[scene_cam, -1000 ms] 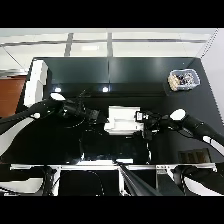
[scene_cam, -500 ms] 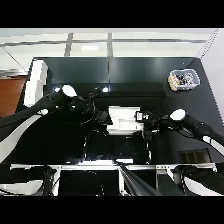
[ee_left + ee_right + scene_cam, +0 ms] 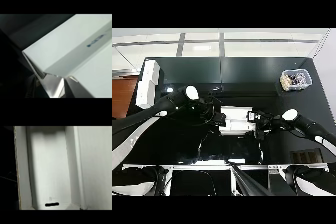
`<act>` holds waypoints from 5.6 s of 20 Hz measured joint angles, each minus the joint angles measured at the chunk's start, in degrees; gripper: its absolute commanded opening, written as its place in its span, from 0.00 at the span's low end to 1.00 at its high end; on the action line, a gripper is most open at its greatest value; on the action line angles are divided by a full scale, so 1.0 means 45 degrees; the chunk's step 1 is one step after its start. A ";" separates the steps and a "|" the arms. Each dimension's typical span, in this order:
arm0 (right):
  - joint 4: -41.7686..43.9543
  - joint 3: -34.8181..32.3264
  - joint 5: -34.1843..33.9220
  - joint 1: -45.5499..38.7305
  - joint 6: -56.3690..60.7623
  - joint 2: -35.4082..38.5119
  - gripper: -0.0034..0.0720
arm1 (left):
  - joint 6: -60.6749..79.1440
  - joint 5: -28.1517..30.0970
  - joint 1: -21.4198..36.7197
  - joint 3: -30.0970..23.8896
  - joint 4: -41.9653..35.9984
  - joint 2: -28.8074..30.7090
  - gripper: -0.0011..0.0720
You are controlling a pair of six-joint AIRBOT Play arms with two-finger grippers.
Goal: Fold the box and place the chain.
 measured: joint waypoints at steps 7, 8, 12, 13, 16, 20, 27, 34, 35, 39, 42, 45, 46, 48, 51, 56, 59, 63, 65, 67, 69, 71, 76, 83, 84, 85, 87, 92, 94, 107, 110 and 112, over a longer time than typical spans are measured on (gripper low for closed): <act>0.0000 0.0000 0.0000 0.0000 0.0005 0.0000 0.07 | -0.2667 0.0321 -0.1093 0.0622 0.2123 0.0000 0.56; 0.0000 0.0000 0.0000 0.0000 0.0000 0.0000 0.07 | -0.3031 0.0340 -0.1263 0.0748 0.2448 0.0000 0.56; 0.0005 0.0000 0.0000 0.0000 0.0000 0.0000 0.07 | -0.5013 0.0316 -0.1914 0.1030 0.3881 -0.0034 0.55; 0.0005 0.0000 0.0000 0.0000 0.0000 0.0000 0.07 | -0.5552 0.0277 -0.2059 0.1078 0.4260 -0.0063 0.55; 0.0005 0.0000 0.0000 0.0000 0.0000 0.0000 0.07 | -0.6800 0.0189 -0.2453 0.1384 0.5105 -0.0301 0.48; 0.0005 0.0000 0.0000 0.0000 0.0005 0.0000 0.07 | -0.8174 -0.0491 -0.2929 0.2157 0.6144 -0.0801 0.48; 0.0005 0.0000 -0.0005 0.0000 0.0000 -0.0005 0.07 | -1.0112 -0.1768 -0.3415 0.3007 0.7572 -0.1433 0.47; 0.0000 0.0000 0.0000 0.0000 0.0000 -0.0005 0.07 | -1.0817 -0.1685 -0.3473 0.3118 0.7257 -0.1671 0.14; 0.0005 0.0000 0.0000 0.0000 0.0000 -0.0005 0.07 | -1.0914 -0.1681 -0.3473 0.3118 0.7237 -0.1685 0.06; 0.0000 -0.0005 0.0024 0.0005 0.0010 -0.0005 0.07 | -1.1084 -0.1710 -0.3473 0.3123 0.7261 -0.1695 0.05; 0.0000 -0.0005 0.0010 0.0000 -0.0005 -0.0005 0.07 | -1.1094 -0.1807 -0.3473 0.3128 0.7257 -0.1705 0.49; 0.0005 0.0000 -0.0010 0.0000 0.0000 -0.0005 0.07 | -1.1108 -0.1773 -0.3473 0.3235 0.7257 -0.1705 0.46; 0.0005 0.0000 -0.0010 0.0005 0.0000 -0.0005 0.07 | -1.1142 -0.1763 -0.3478 0.3269 0.7257 -0.1705 0.14; 0.0015 -0.0005 -0.0005 0.0000 0.0019 -0.0005 0.07 | -1.1191 -0.1763 -0.3478 0.3308 0.7310 -0.1705 0.05; 0.0010 0.0000 -0.0015 0.0000 0.0015 -0.0005 0.07 | -1.1186 -0.1700 -0.3487 0.3332 0.7310 -0.1705 0.05; 0.0015 0.0000 -0.0019 0.0000 0.0010 0.0000 0.07 | -1.1118 -0.1559 -0.3497 0.3342 0.7325 -0.1710 0.05; 0.0010 0.0000 -0.0019 0.0000 0.0005 0.0000 0.07 | -1.1094 -0.1564 -0.3492 0.3342 0.7295 -0.1710 0.05; 0.0000 0.0000 -0.0005 0.0000 -0.0005 0.0000 0.07 | -1.1084 -0.1627 -0.3492 0.3342 0.7257 -0.1710 0.05; 0.0000 0.0000 0.0010 0.0000 -0.0005 0.0000 0.07 | -1.1079 -0.1661 -0.3492 0.3342 0.7242 -0.1710 0.05; 0.0000 0.0000 0.0010 0.0000 0.0000 0.0000 0.07 | -1.1069 -0.1666 -0.3492 0.3342 0.7242 -0.1710 0.05; 0.0005 0.0000 0.0010 0.0000 0.0034 0.0000 0.65 | -1.1060 -0.1676 -0.3487 0.3342 0.7242 -0.1710 0.05; 0.0015 0.0000 -0.0019 0.0000 0.0335 0.0000 0.91 | -1.1045 -0.1676 -0.3487 0.3347 0.7208 -0.1710 0.05; -0.0505 0.0087 0.0083 0.0005 0.1195 0.0447 0.91 | -1.1064 -0.1661 -0.3483 0.3347 0.7218 -0.1710 0.05; -0.2963 0.0403 0.1112 0.0000 0.1982 0.1593 0.91 | -1.1045 -0.1783 -0.3483 0.3347 0.7242 -0.1710 0.05; -0.3128 0.0418 0.1234 0.0000 0.2025 0.1651 0.91 | -1.1045 -0.1758 -0.3483 0.3347 0.7242 -0.1710 0.05; -0.3196 0.0427 0.1292 0.0005 0.2064 0.1685 0.91 | -1.1045 -0.1753 -0.3483 0.3347 0.7242 -0.1710 0.05; -0.3264 0.0437 0.1360 0.0000 0.2089 0.1734 0.70 | -1.1050 -0.1749 -0.3487 0.3347 0.7242 -0.1710 0.05; -0.2817 0.0437 0.1472 0.0005 0.2118 0.1744 0.24 | -1.1050 -0.1734 -0.3483 0.3347 0.7257 -0.1710 0.05; -0.2293 0.0437 0.1501 0.0049 0.2113 0.1661 0.15 | -1.1055 -0.1734 -0.3483 0.3347 0.7261 -0.1710 0.05; -0.0321 0.0442 0.0933 0.0748 0.2735 0.0899 0.51 | -1.1094 -0.1681 -0.3483 0.3347 0.7203 -0.1710 0.05; -0.0457 0.0437 0.0850 0.0714 0.3075 0.1020 0.12 | -1.1089 -0.1729 -0.3487 0.3347 0.7247 -0.1710 0.05; -0.0461 0.0447 0.1049 0.0593 0.3347 0.1491 0.12 | -1.1084 -0.1690 -0.3483 0.3347 0.7247 -0.1710 0.05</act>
